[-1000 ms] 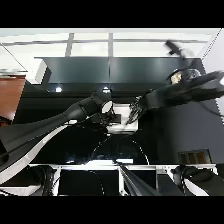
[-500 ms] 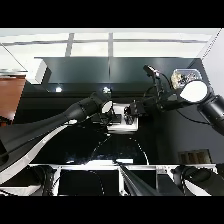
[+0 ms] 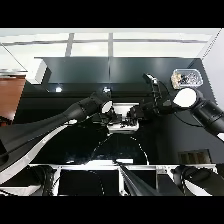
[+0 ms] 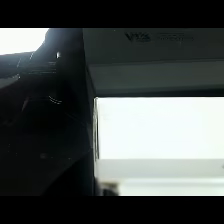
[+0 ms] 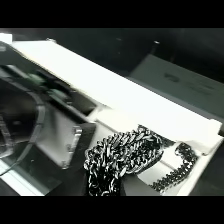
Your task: Fold the box and place the chain.
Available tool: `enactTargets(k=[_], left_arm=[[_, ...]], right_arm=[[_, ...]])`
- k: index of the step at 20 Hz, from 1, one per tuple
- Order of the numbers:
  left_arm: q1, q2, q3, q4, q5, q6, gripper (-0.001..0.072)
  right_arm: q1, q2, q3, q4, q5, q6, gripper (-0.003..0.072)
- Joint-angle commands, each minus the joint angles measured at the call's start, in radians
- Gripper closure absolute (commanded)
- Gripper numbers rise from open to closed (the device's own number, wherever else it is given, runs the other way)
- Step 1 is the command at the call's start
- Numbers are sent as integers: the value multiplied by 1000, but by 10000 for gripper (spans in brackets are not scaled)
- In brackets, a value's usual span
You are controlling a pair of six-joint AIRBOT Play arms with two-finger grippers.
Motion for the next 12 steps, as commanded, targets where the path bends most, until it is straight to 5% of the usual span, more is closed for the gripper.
enactTargets(k=[1, 2, 5, 8, 12], left_arm=[[1, 0, 0, 1, 0, 0, 684], [1, 0, 0, 1, 0, 0, 684], [1, 0, 0, 0, -3, 0, 684], [1, 0, -1, 1, -2, 0, 684], [0, 0, -1, -4, 21, 0, 684]], right_arm=[[1, -3, -34, -8, -58, 5, 454], [-7, -3, -34, -9, -59, 5, 314], [-125, 21, -29, -50, 48, 4, 315], [-300, 100, -32, -325, 183, 14, 315], [-439, 149, -68, -436, 189, 43, 315]])
